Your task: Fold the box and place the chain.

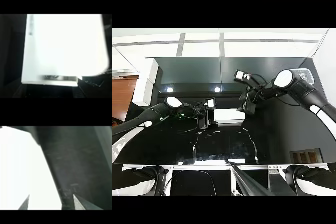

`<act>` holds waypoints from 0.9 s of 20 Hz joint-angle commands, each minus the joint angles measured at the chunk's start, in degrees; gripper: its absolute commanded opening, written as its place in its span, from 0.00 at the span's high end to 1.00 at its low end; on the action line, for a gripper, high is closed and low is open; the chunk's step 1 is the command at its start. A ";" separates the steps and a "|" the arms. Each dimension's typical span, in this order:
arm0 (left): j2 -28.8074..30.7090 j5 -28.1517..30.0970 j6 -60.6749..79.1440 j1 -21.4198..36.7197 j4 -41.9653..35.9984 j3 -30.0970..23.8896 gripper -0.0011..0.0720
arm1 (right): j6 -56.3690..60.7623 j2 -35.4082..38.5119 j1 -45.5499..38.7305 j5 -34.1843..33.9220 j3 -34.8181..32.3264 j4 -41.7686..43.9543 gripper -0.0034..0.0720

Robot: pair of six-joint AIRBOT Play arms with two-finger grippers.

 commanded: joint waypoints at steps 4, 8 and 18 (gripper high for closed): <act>-0.02 -0.02 0.00 -0.04 0.04 0.04 0.45 | -9.01 0.07 1.09 1.18 -2.27 2.73 0.14; -0.02 0.00 0.00 -0.04 0.04 0.04 0.45 | -9.05 0.07 1.40 2.80 -2.27 2.62 0.15; -0.02 -0.02 0.00 -0.04 0.04 0.04 0.45 | -9.46 -1.42 1.64 2.08 -2.25 0.42 0.55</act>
